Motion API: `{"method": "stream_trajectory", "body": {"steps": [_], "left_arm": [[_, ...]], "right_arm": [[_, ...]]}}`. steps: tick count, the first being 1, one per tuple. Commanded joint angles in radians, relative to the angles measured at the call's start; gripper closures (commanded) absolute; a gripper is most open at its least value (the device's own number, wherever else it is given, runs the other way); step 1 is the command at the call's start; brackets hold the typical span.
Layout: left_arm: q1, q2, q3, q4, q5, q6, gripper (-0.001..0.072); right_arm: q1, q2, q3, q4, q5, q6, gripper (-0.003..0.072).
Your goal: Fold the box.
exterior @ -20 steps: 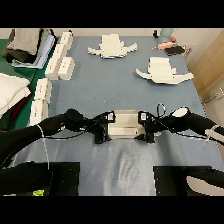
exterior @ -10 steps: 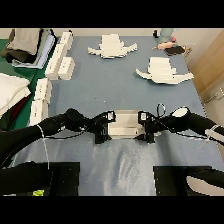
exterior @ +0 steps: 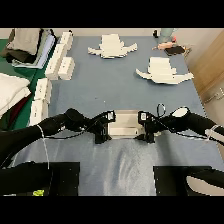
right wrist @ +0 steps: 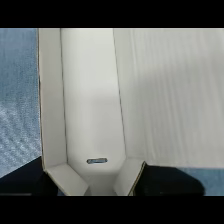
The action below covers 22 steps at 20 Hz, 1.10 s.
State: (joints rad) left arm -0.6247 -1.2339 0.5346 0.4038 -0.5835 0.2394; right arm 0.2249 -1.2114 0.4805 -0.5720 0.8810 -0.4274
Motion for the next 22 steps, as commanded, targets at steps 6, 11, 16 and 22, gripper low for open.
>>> {"method": "stream_trajectory", "body": {"steps": [6, 11, 16, 22], "left_arm": [[0.001, 0.000, 0.000, 0.000, -0.002, 0.000, 0.0098], [0.001, 0.000, 0.000, 0.000, -0.002, 0.000, 0.0097], [0.001, 0.000, 0.000, 0.000, -0.002, 0.000, 0.0098], [0.001, 0.000, 0.000, 0.000, -0.002, 0.000, 0.0098]], "right_arm": [[0.001, -0.001, 0.000, 0.000, 0.000, 0.000, 0.0087], [0.001, -0.001, 0.000, 0.000, 0.000, 0.000, 0.0087], [0.001, -0.001, 0.000, 0.018, 0.020, 0.020, -0.0034], [-0.007, 0.002, 0.002, -0.009, 0.043, 0.053, -0.0034]]}}
